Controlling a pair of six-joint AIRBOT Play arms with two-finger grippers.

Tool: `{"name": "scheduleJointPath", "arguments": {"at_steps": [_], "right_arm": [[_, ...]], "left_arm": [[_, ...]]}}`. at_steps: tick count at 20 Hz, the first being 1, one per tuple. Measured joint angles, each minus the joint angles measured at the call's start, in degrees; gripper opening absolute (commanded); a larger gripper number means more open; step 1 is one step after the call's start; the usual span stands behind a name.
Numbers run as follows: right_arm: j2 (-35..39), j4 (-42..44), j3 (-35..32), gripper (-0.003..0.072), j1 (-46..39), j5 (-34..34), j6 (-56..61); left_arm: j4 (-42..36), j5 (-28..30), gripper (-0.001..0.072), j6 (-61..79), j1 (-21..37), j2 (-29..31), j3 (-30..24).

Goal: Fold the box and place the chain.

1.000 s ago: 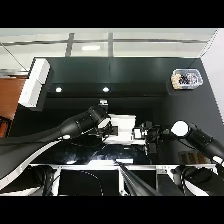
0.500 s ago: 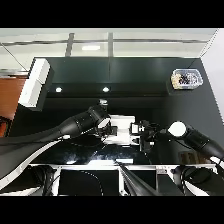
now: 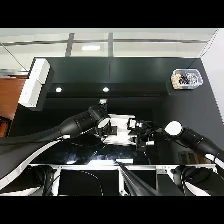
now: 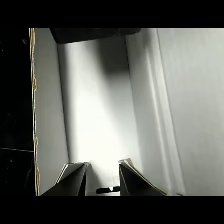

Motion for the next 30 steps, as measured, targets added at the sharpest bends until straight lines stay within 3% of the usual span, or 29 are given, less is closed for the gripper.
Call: {"name": "scheduleJointPath", "arguments": {"at_steps": [1, 2, 3, 4, 5, 6, 7, 8, 10, 13, 17, 21, 23, 25, 30], "right_arm": [[-0.1, 0.2, 0.0, 0.0503, 0.0, 0.0, 0.2], [-0.1, 0.5, 0.0, 0.0408, 0.0, -0.2, 0.1], [-0.1, 0.7, 0.0, 0.025, 0.0, -0.3, 0.2], [-0.2, 1.0, 0.0, 0.0363, 0.0, -0.3, 0.4], [-0.2, 1.1, 0.0, 0.0343, 0.0, -0.3, 0.3], [-0.2, 1.1, 0.0, 0.011, 0.0, -0.4, 0.3], [-0.2, 1.2, 0.0, 0.0028, 0.0, -0.7, 0.3], [-0.2, 1.4, 0.0, 0.0015, 0.0, -0.8, 0.4], [-0.2, 0.8, 0.3, 0.0014, -0.7, -0.7, 3.1], [0.6, -4.6, 3.0, 0.0014, -5.3, 3.3, 16.2], [1.6, -15.7, 7.9, 0.0014, -22.8, 16.2, 39.1], [1.8, -19.9, 8.2, 0.0014, -43.0, 24.6, 58.1], [1.7, -20.7, 6.6, 0.0014, -47.7, 27.7, 64.0], [1.2, -20.9, 4.4, 0.0014, -48.2, 30.3, 67.5], [-3.3, -17.0, 0.9, 0.0015, -39.2, 31.5, 68.9]], "left_arm": [[0.0, 0.2, 0.0032, 0.0, 0.0, 0.0, 0.0], [0.0, 0.2, 0.0032, -0.1, 0.0, 0.0, 0.0], [0.0, 0.1, 0.0032, -0.2, 0.0, 0.0, 0.0], [0.0, 0.2, 0.0032, -0.2, 0.0, 0.0, 0.0], [0.0, 0.2, 0.0032, -0.2, 0.0, 0.0, 0.0], [-0.1, 0.2, 0.0032, -0.2, 0.0, 0.0, 0.0], [0.0, 0.2, 0.0032, -0.2, 0.0, 0.0, 0.0], [-0.1, 0.3, 0.0032, -0.2, 0.0, 0.0, 0.0], [-0.2, 0.3, 0.0032, -0.2, 0.0, 0.0, 0.0], [-0.2, 0.4, 0.0032, -0.2, 0.0, 0.0, 0.0], [-0.2, 0.2, 0.0032, 0.0, 0.0, 0.0, 0.0], [0.0, 0.1, 0.0032, 0.0, 0.0, 0.0, 0.0], [0.0, 0.1, 0.0032, 0.0, 0.0, 0.0, 0.0], [0.0, 0.1, 0.0032, 0.0, 0.0, 0.0, 0.0], [0.0, 0.1, 0.0032, 0.0, 0.0, 0.0, 0.0]]}}
